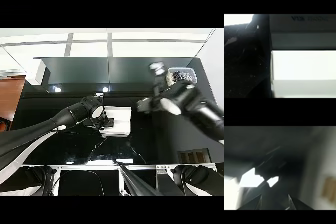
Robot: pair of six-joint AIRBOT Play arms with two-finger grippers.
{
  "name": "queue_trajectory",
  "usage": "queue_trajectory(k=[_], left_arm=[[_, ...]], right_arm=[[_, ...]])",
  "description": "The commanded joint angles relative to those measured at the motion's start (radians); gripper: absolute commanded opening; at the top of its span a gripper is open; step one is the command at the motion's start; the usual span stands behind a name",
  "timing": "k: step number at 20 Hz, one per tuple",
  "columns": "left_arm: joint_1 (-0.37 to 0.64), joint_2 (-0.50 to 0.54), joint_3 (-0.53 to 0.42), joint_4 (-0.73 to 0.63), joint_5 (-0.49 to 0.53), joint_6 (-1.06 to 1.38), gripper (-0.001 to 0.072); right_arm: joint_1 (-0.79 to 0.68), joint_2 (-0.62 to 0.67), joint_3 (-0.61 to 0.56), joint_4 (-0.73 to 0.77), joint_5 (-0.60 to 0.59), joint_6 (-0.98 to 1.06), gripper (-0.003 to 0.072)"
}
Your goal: Fold the box and place the chain.
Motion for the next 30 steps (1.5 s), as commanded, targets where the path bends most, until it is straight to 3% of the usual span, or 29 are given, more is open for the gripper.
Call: queue_trajectory(k=[1,2,3,5,7,9,13,15,17,27,28,29,30], left_arm=[[0.001,0.0,0.0,0.0,0.001,0.001,0.0027],[0.001,0.0,0.0,0.0,0.001,0.001,0.0027],[0.001,0.0,0.0,0.0,0.002,0.001,0.0027],[0.001,0.0,0.0,0.0,0.002,0.001,0.0027],[0.001,0.0,0.0,0.0,0.001,0.001,0.0027],[0.001,0.0,0.0,0.0,0.002,0.001,0.0027],[0.001,0.0,0.0,-0.001,0.001,0.001,0.0027],[0.001,0.0,0.0,-0.001,0.0,0.001,0.0027],[0.001,0.0,0.0,-0.001,-0.001,0.001,0.0027],[0.001,0.0,0.0,-0.001,-0.003,0.002,0.0027],[0.001,0.0,0.0,-0.001,-0.004,0.002,0.0027],[0.001,0.0,0.0,-0.001,-0.006,0.002,0.0027],[0.001,0.0,0.0,-0.006,-0.006,0.001,0.0027]], right_arm=[[-0.166,0.052,-0.005,-0.354,-0.02,0.016,0.0395],[-0.253,0.036,-0.007,-0.309,-0.077,0.017,0.0661],[-0.366,0.003,-0.007,-0.214,-0.166,0.016,0.0709],[-0.557,-0.09,-0.004,0.036,-0.372,-0.036,0.071],[-0.682,-0.202,0.052,0.224,-0.488,-0.105,0.0709],[-0.754,-0.35,0.19,0.274,-0.439,-0.135,0.0709],[-0.803,-0.674,0.562,0.297,-0.217,-0.199,0.0708],[-0.806,-0.789,0.699,0.306,-0.177,-0.253,0.0706],[-0.806,-0.854,0.76,0.305,-0.179,-0.254,0.0591],[-0.808,-0.938,0.776,0.286,-0.225,-0.264,0.0585],[-0.807,-0.939,0.776,0.286,-0.222,-0.278,0.0434],[-0.806,-0.939,0.776,0.286,-0.216,-0.281,0.0393],[-0.806,-0.938,0.776,0.286,-0.213,-0.284,0.0241]])
